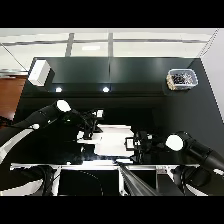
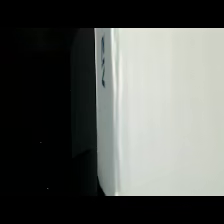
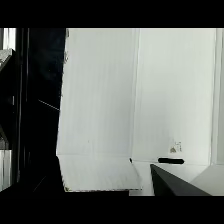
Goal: Fold the box and place the chain.
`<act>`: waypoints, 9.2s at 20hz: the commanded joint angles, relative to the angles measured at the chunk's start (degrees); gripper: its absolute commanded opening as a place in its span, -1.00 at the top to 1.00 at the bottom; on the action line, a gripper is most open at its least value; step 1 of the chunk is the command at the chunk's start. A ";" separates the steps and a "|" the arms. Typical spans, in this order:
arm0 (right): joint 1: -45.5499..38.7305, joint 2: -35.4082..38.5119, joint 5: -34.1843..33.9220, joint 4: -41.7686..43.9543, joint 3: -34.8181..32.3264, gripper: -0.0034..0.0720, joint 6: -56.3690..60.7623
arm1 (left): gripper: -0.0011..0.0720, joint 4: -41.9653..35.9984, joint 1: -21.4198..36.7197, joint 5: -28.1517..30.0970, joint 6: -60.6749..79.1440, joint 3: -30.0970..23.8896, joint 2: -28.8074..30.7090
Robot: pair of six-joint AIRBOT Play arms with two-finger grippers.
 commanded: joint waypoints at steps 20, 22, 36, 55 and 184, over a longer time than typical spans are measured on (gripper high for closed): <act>-3.13 -2.03 -6.21 4.92 2.54 -0.90 3.41 | 0.89 -0.04 0.00 0.00 -0.02 0.07 0.00; -3.85 -2.03 -6.21 4.35 2.58 -0.90 3.37 | 0.89 -0.04 0.00 -0.07 -0.02 0.07 0.00; -5.07 -1.27 -6.73 -3.10 6.95 -0.90 5.35 | 0.89 -0.26 0.00 -0.33 -0.02 0.07 0.02; -8.74 -6.34 -3.13 9.53 6.95 -0.90 -9.22 | 0.89 -0.26 0.00 0.11 -0.02 0.07 0.00; -7.61 -13.35 -7.21 15.10 2.69 -0.37 -17.99 | -0.97 18.16 2.40 -3.65 -21.03 -9.44 23.10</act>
